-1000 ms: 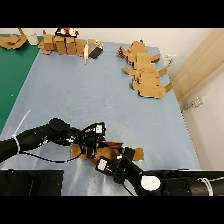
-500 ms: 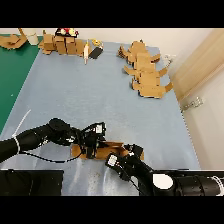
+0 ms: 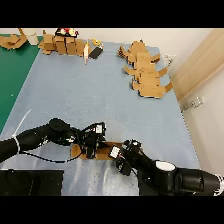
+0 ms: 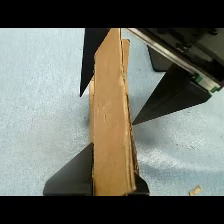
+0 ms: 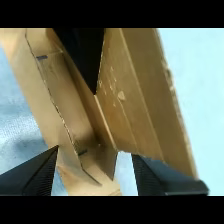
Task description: Fold the box.
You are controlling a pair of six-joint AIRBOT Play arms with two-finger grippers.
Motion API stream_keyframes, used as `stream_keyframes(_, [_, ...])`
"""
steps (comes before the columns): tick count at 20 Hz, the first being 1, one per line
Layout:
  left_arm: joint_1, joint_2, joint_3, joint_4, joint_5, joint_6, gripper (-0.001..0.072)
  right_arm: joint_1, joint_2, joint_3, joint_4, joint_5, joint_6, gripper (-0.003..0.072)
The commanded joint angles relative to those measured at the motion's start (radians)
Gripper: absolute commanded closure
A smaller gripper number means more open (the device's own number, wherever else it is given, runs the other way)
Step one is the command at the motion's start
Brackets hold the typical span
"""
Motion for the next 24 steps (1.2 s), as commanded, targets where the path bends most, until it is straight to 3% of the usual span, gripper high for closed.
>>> stream_keyframes(1, [-0.001,0.0,0.001,0.0,0.0,0.0,0.0697,-0.174,0.026,-0.014,0.317,0.12,-0.402,-0.0024])
stream_keyframes(7, [-0.001,0.0,0.001,0.0,0.0,0.0,0.0697,-0.497,0.011,-0.014,0.951,0.087,-1.229,-0.0024])
stream_keyframes(10, [-0.001,0.0,0.001,0.0,0.0,0.0,0.0697,-0.593,-0.05,-0.01,1.14,0.058,-1.475,-0.0023])
stream_keyframes(15, [-0.001,0.0,0.001,0.0,0.0,0.0,0.0697,-0.613,-0.14,0.012,1.17,0.072,-1.571,-0.0023])
stream_keyframes(24, [-0.001,0.0,0.001,0.0,0.0,0.0,0.0697,-0.613,-0.132,0.015,1.139,0.042,-1.526,-0.0021])
